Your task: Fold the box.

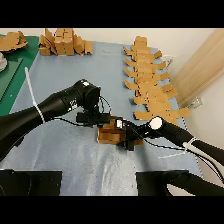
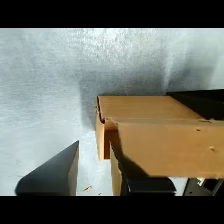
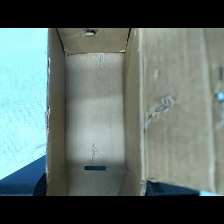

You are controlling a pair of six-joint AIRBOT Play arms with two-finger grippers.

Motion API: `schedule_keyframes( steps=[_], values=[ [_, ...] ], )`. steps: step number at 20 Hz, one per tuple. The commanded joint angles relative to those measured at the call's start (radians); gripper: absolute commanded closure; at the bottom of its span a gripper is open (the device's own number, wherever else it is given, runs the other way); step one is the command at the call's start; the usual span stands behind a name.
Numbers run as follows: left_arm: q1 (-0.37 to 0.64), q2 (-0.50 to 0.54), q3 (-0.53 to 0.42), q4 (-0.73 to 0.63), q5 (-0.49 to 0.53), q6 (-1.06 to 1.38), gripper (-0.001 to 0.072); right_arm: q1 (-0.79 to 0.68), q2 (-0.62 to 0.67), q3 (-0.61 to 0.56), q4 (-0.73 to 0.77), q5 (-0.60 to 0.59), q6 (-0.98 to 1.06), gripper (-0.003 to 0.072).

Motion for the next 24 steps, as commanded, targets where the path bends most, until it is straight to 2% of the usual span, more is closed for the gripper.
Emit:
schedule_keyframes(
  steps=[1, 2, 6, 8, 9, 10, 11, 13, 14, 16, 18, 20, 21, 24],
  values=[
    [0.041, 0.018, 0.001, 0.013, -0.042, 0.05, 0.0503, 0.0, 0.001, 0.0, 0.0, 0.0, 0.0, 0.0189],
    [0.056, 0.018, 0.001, 0.021, -0.074, 0.094, 0.07, 0.0, 0.001, 0.0, 0.0, 0.0, 0.0, 0.0188],
    [0.116, 0.018, 0.001, 0.109, -0.151, 0.224, 0.0701, 0.0, 0.001, 0.0, 0.0, 0.0, 0.0, 0.0189],
    [0.156, 0.021, -0.001, 0.073, -0.066, 0.326, 0.0701, 0.0, 0.001, 0.0, 0.0, 0.0, 0.0, 0.0189],
    [0.179, 0.028, -0.011, -0.003, 0.008, 0.454, 0.0701, 0.0, 0.001, 0.0, 0.0, 0.0, 0.0, 0.0188],
    [0.208, 0.039, -0.029, -0.148, 0.076, 0.676, 0.0701, 0.0, 0.001, 0.0, 0.0, 0.0, 0.0, 0.0189],
    [0.241, 0.05, -0.056, -0.311, 0.098, 0.908, 0.0701, 0.0, 0.001, 0.0, 0.0, 0.0, 0.0, 0.0189],
    [0.332, 0.06, -0.148, -0.569, 0.041, 1.187, 0.0701, 0.0, 0.001, 0.0, 0.0, 0.0, 0.0, 0.0189],
    [0.384, 0.06, -0.215, -0.608, 0.016, 1.236, 0.0701, 0.0, 0.001, 0.0, 0.0, 0.0, 0.0, 0.0189],
    [0.481, 0.06, -0.338, -0.589, 0.045, 1.312, 0.0701, 0.0, 0.001, 0.0, 0.0, 0.0, 0.0, 0.0188],
    [0.556, 0.06, -0.412, -0.579, 0.171, 1.502, 0.07, 0.0, 0.001, 0.0, 0.0, 0.0, 0.0, 0.0189],
    [0.577, 0.06, -0.411, -0.584, 0.322, 1.683, 0.07, 0.0, 0.001, 0.0, 0.0, 0.0, 0.0, 0.0189],
    [0.569, 0.06, -0.396, -0.599, 0.336, 1.754, 0.07, 0.0, 0.001, 0.0, 0.0, 0.0, 0.0, 0.0188],
    [0.484, 0.06, -0.354, -0.731, 0.257, 2.042, 0.07, 0.0, 0.001, 0.0, 0.0, 0.0, 0.0, 0.0189]
  ],
)
